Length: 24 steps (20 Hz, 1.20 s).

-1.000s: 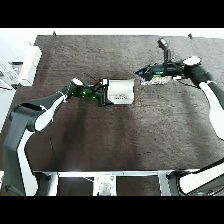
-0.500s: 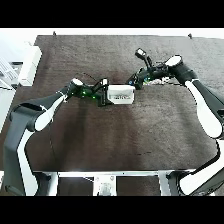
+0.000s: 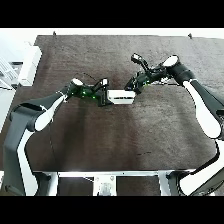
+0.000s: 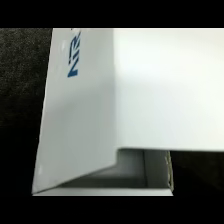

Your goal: Fold the box and place the chain.

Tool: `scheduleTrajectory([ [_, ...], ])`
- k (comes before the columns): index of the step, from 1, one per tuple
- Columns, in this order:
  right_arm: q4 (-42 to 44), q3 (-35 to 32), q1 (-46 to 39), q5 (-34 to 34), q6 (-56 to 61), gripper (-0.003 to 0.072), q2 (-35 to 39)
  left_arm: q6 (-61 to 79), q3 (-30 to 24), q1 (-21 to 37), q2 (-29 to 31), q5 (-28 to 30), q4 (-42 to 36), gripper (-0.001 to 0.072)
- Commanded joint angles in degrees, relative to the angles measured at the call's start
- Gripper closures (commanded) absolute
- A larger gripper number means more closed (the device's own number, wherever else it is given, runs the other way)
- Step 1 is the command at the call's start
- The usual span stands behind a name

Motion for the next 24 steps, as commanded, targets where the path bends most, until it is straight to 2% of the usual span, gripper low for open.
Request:
scheduleTrajectory([
  [1, 3.13, 0.07, 0.07, 1.44, -1.64, 0.0556, 0.0, 0.0, 0.0, 0.0, -0.02, 0.02, 0.0, 0.0182],
  [6, 4.85, 0.07, 0.07, 1.7, -2.69, 0.0534, -0.02, 0.0, 0.0, 0.02, -0.04, 0.02, 0.0, 0.0182],
  [7, 4.68, 0.04, 0.07, 1.66, -2.71, 0.0519, -0.09, 0.0, 0.02, 0.02, -0.04, 0.02, 0.0, 0.0182],
  [8, 4.42, 0.04, 0.04, 1.64, -2.99, 0.0459, -0.15, 0.0, 0.0, 0.02, -0.02, 0.02, 0.0, 0.0182],
  [9, 3.65, 0.04, 0.04, 1.4, -3.1, 0.0443, -0.17, 0.0, 0.02, 0.02, -0.04, 0.04, 0.0, 0.0182],
  [14, 2.69, 0.04, 0.02, 0.04, -4.42, 0.0435, -0.17, 0.0, 0.02, 0.02, -0.02, 0.02, 0.0, 0.0182],
  [15, 2.69, 0.04, 0.02, 0.09, -4.5, 0.0406, -0.17, 0.0, 0.02, 0.02, -0.02, 0.02, 0.0, 0.0182],
  [18, 1.46, 0.04, 0.04, 0.72, -6.88, 0.0382, -0.2, 0.0, 0.02, 0.02, -0.04, 0.02, 0.0, 0.0182],
  [24, 1.18, 0.04, 0.7, 1.01, -7.37, 0.0383, -1.2, 0.0, 0.0, 0.02, -0.04, 0.02, 0.0, 0.0183],
])
